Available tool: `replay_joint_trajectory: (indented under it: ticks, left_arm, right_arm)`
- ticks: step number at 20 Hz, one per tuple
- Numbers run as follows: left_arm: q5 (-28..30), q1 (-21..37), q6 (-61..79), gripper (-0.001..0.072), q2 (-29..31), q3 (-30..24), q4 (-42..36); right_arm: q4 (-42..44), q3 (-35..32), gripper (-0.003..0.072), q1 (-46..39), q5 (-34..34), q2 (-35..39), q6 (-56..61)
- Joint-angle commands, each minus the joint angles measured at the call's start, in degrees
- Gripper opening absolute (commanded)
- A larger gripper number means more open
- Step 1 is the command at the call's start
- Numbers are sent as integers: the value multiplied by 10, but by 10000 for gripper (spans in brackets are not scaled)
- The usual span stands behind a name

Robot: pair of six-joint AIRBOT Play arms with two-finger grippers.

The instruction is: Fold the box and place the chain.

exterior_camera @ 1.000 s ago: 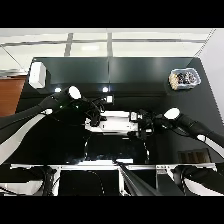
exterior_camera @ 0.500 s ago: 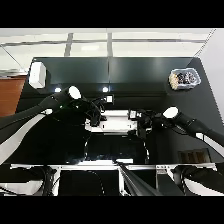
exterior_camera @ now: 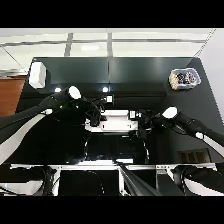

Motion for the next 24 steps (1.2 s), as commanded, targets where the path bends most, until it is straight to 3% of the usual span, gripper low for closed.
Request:
replay_joint_trajectory:
  ticks: [1,16,17,18,21,22,23,24]
  left_arm:
    - [0,0,0,28,0,0,0]
    - [0,0,-1,28,0,0,-2]
    - [-2,0,-5,28,0,0,-2]
    - [-2,0,-5,28,0,0,-2]
    - [-2,0,-7,36,0,0,-2]
    - [-4,0,-10,94,1,1,-1]
    - [-12,0,-23,193,2,5,-1]
    - [-25,2,-34,248,3,11,0]
  right_arm:
    - [-3,0,701,0,-1,0,2]
    - [-8,0,699,4,-3,-1,3]
    - [-8,0,664,4,-3,-1,3]
    - [-8,0,564,4,-3,-1,3]
    - [-8,0,564,4,-3,-1,3]
    - [-8,0,551,4,-3,-1,3]
    - [-8,0,472,4,-3,-1,3]
    - [-8,0,469,4,-3,-1,3]
